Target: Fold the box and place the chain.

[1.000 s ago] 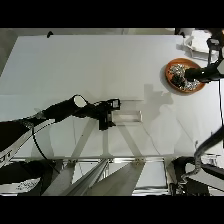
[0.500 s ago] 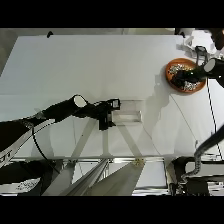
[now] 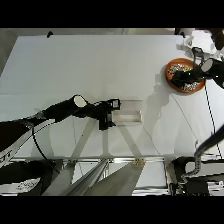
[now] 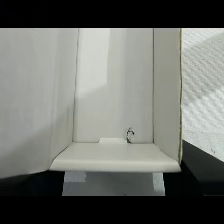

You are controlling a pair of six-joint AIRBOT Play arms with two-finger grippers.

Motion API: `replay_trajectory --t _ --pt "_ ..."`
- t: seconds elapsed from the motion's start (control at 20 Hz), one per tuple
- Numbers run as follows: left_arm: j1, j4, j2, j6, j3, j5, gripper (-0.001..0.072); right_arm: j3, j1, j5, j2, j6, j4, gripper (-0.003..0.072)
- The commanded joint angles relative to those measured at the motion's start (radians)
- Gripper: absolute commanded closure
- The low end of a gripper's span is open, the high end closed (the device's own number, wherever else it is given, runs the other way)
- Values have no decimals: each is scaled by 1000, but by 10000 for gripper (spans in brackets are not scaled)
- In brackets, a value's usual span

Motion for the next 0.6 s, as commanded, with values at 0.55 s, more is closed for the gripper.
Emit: replay_trajectory --t 0.55 --pt "0 0 1 0 0 0 298 1 1 101 222 -10 -20 673"
